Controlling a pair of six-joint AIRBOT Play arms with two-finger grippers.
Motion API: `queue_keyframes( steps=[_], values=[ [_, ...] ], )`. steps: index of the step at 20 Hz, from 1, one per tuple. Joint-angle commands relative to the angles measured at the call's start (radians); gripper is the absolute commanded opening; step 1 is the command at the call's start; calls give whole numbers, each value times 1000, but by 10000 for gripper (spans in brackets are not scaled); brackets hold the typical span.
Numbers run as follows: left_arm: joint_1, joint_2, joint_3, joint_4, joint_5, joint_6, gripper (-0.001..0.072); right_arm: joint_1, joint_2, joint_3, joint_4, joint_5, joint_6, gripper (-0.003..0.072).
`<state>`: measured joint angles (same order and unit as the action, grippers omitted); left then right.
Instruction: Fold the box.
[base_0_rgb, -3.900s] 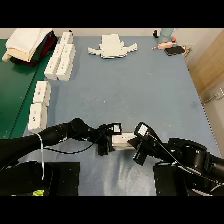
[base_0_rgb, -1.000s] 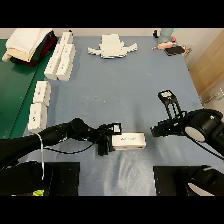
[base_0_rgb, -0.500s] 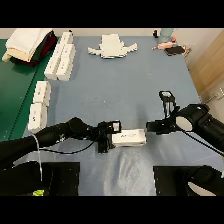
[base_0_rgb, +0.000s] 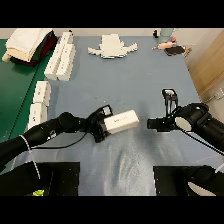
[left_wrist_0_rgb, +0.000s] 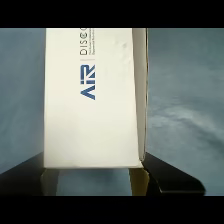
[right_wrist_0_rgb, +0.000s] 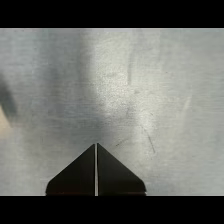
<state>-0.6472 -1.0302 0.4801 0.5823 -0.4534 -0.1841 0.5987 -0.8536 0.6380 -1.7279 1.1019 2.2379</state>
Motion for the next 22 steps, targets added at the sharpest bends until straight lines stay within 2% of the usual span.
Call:
queue_keyframes(
  steps=[1, 3, 6, 9, 13, 22],
  values=[
    [202, 9, 1, 252, 5, -328, 522, -1, -1, 1, -45, -4, 32, 17],
    [359, 9, 1, 317, 18, -433, 522, -1, -1, 1, -47, -5, 32, 17],
    [585, 6, 22, 315, 95, -602, 522, -1, -1, 0, -46, -24, 32, 17],
    [709, -27, 93, 312, 139, -648, 522, -1, -1, 0, -46, -56, 32, 17],
    [762, -167, 216, 312, 137, -744, 522, -1, -1, 1, -46, -77, 32, 17],
    [749, -430, 430, 312, 140, -770, 522, -1, -1, 1, -55, -113, 32, 17]
  ],
)
